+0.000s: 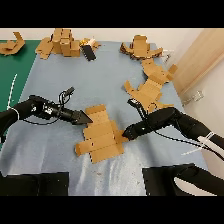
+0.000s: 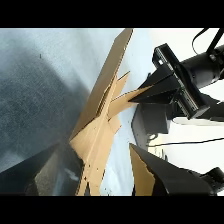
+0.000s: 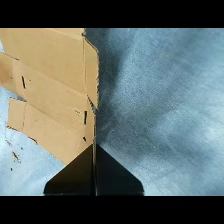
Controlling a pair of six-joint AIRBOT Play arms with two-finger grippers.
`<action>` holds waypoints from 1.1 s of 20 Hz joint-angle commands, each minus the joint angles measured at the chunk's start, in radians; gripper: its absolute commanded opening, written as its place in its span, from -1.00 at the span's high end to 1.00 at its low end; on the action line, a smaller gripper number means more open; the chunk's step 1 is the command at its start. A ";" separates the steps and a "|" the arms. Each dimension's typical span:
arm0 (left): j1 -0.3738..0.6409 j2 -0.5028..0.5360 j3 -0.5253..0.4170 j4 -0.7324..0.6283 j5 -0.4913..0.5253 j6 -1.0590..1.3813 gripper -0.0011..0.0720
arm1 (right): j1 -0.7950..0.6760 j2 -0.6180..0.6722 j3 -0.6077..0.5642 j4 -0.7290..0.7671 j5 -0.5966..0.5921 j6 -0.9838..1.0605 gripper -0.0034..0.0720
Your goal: Fold the box.
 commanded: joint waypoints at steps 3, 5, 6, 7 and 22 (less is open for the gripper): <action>0.001 0.000 0.001 -0.074 0.055 0.006 -0.84 | 0.001 0.001 0.001 0.001 0.000 0.013 0.90; 0.001 0.000 0.001 -0.158 0.071 0.006 -0.84 | 0.001 0.001 0.001 0.001 -0.001 0.029 0.90; 0.001 0.000 0.001 -0.194 0.070 0.006 -0.84 | 0.001 0.001 0.001 0.001 -0.001 0.038 0.90; 0.001 0.000 0.001 -0.214 0.069 0.006 -0.84 | 0.001 0.001 0.001 0.001 -0.001 0.039 0.90; 0.000 0.000 0.001 -0.150 0.149 0.003 -0.84 | 0.001 0.001 0.001 0.000 0.007 0.045 0.90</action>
